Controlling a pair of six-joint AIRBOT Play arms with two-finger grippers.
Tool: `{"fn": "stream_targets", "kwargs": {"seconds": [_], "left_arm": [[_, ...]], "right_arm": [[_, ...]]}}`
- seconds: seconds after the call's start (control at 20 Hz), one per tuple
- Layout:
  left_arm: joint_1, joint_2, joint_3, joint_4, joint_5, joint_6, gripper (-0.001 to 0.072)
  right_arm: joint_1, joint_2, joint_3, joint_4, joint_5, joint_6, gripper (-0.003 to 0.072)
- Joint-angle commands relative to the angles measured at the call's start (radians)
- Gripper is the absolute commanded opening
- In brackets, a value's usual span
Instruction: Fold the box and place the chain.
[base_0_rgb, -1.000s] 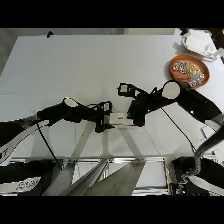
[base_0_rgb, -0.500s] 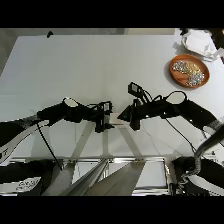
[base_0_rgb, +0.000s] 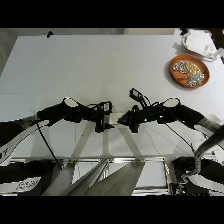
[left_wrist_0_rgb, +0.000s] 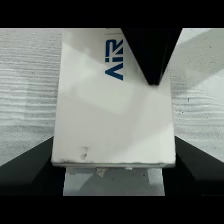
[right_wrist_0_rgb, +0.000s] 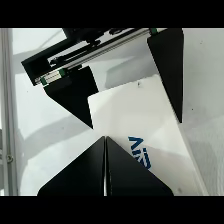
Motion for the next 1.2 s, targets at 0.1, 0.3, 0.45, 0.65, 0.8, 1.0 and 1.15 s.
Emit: {"fn": "stream_targets", "kwargs": {"seconds": [0.1, 0.3, 0.45, 0.65, 0.8, 1.0, 1.15], "left_arm": [[0.000, 0.000, 0.000, -0.001, 0.000, -0.001, 0.0325], [0.000, 0.000, 0.000, -0.001, 0.000, -0.001, 0.0325], [0.000, 0.000, 0.000, -0.001, 0.000, -0.001, 0.0325], [0.000, 0.000, 0.000, -0.001, 0.000, -0.001, 0.0325], [0.000, 0.000, 0.000, -0.002, 0.000, -0.001, 0.0325], [0.000, 0.000, 0.000, -0.001, 0.000, -0.001, 0.0326], [0.000, 0.000, 0.000, -0.001, 0.000, -0.001, 0.0325]], "right_arm": [[0.000, -0.018, -0.072, 0.008, -0.047, -0.047, 0.0015], [0.000, -0.017, -0.087, 0.100, -0.056, -0.095, 0.0016], [-0.001, -0.014, -0.056, 0.177, -0.034, -0.127, 0.0020], [-0.001, 0.004, 0.063, 0.105, 0.008, 0.032, 0.0020], [-0.001, 0.088, 0.179, -0.180, -0.005, 0.304, 0.0020], [-0.001, 0.237, 0.313, -0.738, 0.042, 0.833, 0.0020], [-0.001, 0.323, 0.346, -1.126, 0.192, 1.173, 0.0020]]}}
